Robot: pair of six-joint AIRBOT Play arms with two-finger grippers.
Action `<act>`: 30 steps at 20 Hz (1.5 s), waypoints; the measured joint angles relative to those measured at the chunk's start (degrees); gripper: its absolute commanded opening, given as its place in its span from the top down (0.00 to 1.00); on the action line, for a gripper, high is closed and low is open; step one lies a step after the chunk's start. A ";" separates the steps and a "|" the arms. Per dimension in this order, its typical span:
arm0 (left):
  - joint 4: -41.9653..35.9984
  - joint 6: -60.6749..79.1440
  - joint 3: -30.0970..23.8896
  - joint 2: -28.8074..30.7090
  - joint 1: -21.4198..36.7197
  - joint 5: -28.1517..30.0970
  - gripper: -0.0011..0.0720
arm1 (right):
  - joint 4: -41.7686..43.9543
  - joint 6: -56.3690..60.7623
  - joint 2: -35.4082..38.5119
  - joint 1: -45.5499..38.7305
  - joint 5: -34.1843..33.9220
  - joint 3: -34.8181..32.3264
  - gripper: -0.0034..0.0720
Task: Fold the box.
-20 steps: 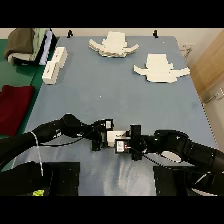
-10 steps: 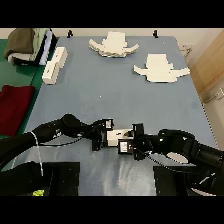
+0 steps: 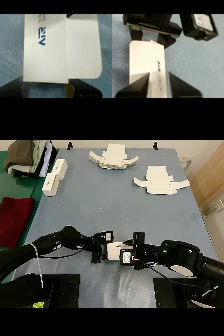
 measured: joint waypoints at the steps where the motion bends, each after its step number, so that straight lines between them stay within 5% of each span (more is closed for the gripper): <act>1: -0.02 0.00 0.00 0.00 0.00 0.02 0.26 | 0.87 0.00 0.04 0.11 0.02 0.00 0.24; 16: -0.04 -0.07 0.00 0.00 0.00 0.11 0.26 | 3.23 0.02 -4.68 0.31 2.64 0.00 0.26; 23: -0.11 -0.17 0.00 0.00 0.00 0.24 0.26 | -0.39 0.44 -4.83 0.35 2.54 0.00 0.42; 30: -0.09 -0.15 0.00 0.00 0.02 0.26 0.26 | -1.27 0.63 -4.79 0.35 1.95 -0.02 0.43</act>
